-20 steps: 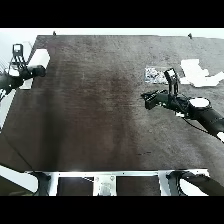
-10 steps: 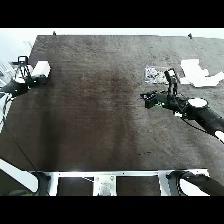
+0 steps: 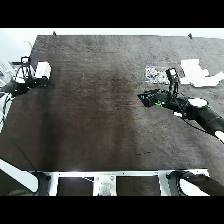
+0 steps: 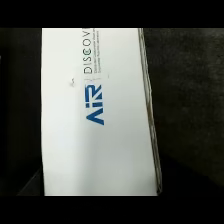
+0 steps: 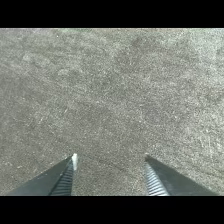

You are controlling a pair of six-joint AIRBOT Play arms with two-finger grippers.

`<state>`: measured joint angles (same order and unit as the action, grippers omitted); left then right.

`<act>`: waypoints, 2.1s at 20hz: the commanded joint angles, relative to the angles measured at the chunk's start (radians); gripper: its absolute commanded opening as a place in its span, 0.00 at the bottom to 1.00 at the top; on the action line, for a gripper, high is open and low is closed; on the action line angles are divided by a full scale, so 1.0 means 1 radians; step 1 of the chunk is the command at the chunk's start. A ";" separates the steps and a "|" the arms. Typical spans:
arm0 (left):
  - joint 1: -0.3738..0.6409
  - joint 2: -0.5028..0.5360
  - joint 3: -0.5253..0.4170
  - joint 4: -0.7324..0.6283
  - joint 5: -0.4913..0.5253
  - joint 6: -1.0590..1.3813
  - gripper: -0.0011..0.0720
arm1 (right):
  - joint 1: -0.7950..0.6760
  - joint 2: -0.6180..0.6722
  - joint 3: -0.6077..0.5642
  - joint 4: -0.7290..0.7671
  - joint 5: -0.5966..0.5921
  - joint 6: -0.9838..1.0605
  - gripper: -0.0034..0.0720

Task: Fold the box and place the chain.

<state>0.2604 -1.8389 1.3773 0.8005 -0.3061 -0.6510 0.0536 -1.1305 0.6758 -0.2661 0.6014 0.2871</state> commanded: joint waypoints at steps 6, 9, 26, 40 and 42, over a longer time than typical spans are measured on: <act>0.112 0.197 0.002 0.071 -0.239 -0.058 1.00 | -0.001 0.015 0.001 0.004 0.000 0.016 0.82; 0.121 0.327 0.002 0.045 -0.452 -0.019 0.16 | -0.001 0.120 0.001 0.004 -0.005 0.035 0.07; -0.403 1.509 -1.082 -0.256 0.150 0.272 0.04 | 0.000 1.132 -0.620 -0.120 -0.643 -0.011 0.06; -0.403 1.525 -1.135 -0.258 0.150 0.259 0.04 | 0.000 1.169 -0.745 -0.120 -0.639 -0.011 0.06; -0.403 1.525 -1.135 -0.258 0.150 0.259 0.04 | 0.000 1.169 -0.745 -0.120 -0.639 -0.011 0.06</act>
<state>-0.1417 -0.3153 0.2436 0.5423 -0.1577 -0.3920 0.0532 0.0380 -0.0666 -0.3859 -0.0376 0.2764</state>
